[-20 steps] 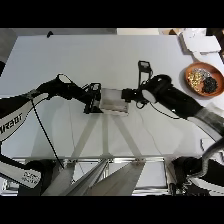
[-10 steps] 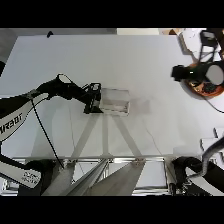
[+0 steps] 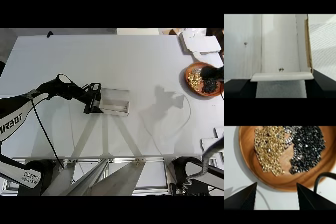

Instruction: Fold the box and place the chain.

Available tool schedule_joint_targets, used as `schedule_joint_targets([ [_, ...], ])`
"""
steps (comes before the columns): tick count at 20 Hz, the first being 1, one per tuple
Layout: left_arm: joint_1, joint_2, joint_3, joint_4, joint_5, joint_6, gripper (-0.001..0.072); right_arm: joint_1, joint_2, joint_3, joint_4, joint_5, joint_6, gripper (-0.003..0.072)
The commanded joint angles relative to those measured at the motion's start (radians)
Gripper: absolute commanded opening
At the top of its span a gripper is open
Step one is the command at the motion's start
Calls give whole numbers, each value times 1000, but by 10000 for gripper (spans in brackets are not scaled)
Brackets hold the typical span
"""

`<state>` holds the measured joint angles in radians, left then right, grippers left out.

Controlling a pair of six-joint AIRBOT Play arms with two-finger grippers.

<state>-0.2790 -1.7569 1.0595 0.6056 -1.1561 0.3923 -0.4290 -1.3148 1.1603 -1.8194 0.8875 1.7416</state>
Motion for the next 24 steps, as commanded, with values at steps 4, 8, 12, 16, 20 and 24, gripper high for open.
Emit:
schedule_joint_targets([
  [4,1,1,0,0,0,0,255,-24,-407,364,179,95,-11,543],
  [8,1,0,0,0,0,0,255,-40,-512,402,140,46,121,543],
  [12,1,1,0,0,0,0,255,-47,-554,402,138,56,121,543],
  [16,1,1,0,0,0,0,255,-47,-575,402,126,71,185,531],
  [20,1,0,0,0,0,0,255,-47,-580,402,127,79,195,246],
  [24,1,1,0,0,0,0,255,-47,-576,402,127,132,183,15],
])
